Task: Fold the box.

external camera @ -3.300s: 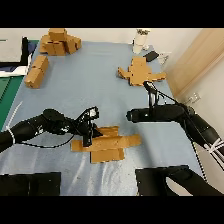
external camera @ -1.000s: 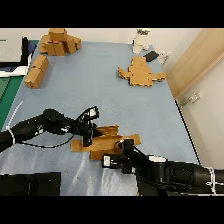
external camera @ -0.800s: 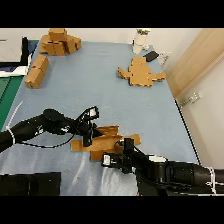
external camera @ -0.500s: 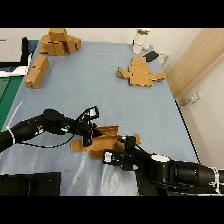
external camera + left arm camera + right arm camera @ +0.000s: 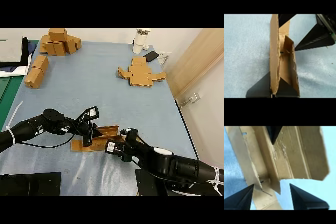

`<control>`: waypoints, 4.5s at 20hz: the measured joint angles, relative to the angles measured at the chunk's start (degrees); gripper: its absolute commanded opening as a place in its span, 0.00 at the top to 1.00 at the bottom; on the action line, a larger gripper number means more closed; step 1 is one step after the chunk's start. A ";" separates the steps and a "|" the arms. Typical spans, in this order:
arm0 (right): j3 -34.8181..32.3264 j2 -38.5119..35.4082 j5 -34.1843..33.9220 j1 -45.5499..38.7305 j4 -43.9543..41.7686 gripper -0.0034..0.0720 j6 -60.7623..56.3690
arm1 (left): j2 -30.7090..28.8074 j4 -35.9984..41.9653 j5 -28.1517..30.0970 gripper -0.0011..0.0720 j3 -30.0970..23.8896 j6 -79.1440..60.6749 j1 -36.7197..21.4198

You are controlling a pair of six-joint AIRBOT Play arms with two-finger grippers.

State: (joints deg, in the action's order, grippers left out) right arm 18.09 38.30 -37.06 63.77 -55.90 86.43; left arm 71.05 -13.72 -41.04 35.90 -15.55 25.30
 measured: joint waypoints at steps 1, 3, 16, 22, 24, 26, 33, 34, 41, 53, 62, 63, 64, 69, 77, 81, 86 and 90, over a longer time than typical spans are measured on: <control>-0.02 0.02 1.70 -3.13 -5.44 0.00 6.95 | 0.00 0.00 0.00 0.97 0.00 -0.02 0.02; -0.02 0.15 3.72 -9.66 -19.56 0.00 24.06 | 0.00 0.02 0.02 0.97 0.00 0.00 0.00; 9.05 17.20 -4.17 -31.19 -64.39 0.00 77.42 | 0.00 0.02 0.13 0.97 0.00 0.00 0.00; 9.62 18.84 -4.61 -31.56 -65.57 0.01 76.26 | 0.00 0.02 0.11 0.97 0.00 0.00 0.00; 9.68 18.99 -4.74 -31.58 -65.70 0.01 76.13 | 0.00 0.02 0.07 0.97 0.00 0.00 0.00; 9.73 19.08 -5.07 -31.58 -65.72 0.01 76.08 | 0.00 0.00 0.00 0.97 0.00 0.00 0.00; 9.73 19.21 -7.52 -31.63 -64.52 0.01 77.94 | 0.00 -0.07 -0.22 0.97 0.00 -0.02 0.02; 9.73 19.34 -7.65 -31.69 -64.50 0.02 78.29 | 0.00 -0.07 -0.20 0.97 0.00 -0.02 0.02; 9.73 20.20 -7.04 -31.98 -64.28 0.18 79.52 | 0.00 0.02 -0.04 0.97 0.00 -0.02 0.02; 9.75 20.59 -6.58 -32.00 -62.62 0.31 79.65 | 0.00 0.00 -0.02 0.97 0.00 -0.02 0.02; 9.75 20.59 -6.60 -32.00 -62.97 0.31 79.65 | 0.00 0.00 -0.02 0.97 0.00 -0.02 0.02; 9.73 20.59 -6.60 -32.00 -62.99 0.31 79.65 | 0.00 0.00 -0.02 0.97 0.00 -0.02 0.02; 9.73 20.59 -6.62 -31.98 -63.06 0.31 79.65 | 0.00 0.02 -0.02 0.97 0.00 -0.02 0.02; 9.75 20.59 -6.69 -31.93 -63.30 0.31 79.62 | 0.00 0.17 -0.02 0.97 0.00 0.07 0.09; 9.73 20.59 -6.93 -31.93 -63.73 0.31 79.60 | 0.00 0.74 -0.02 0.97 0.00 0.11 0.09; 9.73 20.59 -6.93 -31.93 -63.89 0.31 79.60 | 0.00 0.81 -0.02 0.96 0.00 0.59 0.09; 9.75 20.59 -7.13 -31.87 -64.15 0.31 79.58 | -0.04 0.68 0.76 0.15 -0.02 6.12 0.00; 9.75 20.59 -7.13 -31.87 -64.04 0.31 79.58 | -2.45 -5.46 0.55 0.15 -0.02 16.48 -0.96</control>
State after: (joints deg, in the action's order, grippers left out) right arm 27.83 58.89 -44.18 31.90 -119.94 166.01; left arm 68.60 -19.18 -40.49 35.88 0.93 24.34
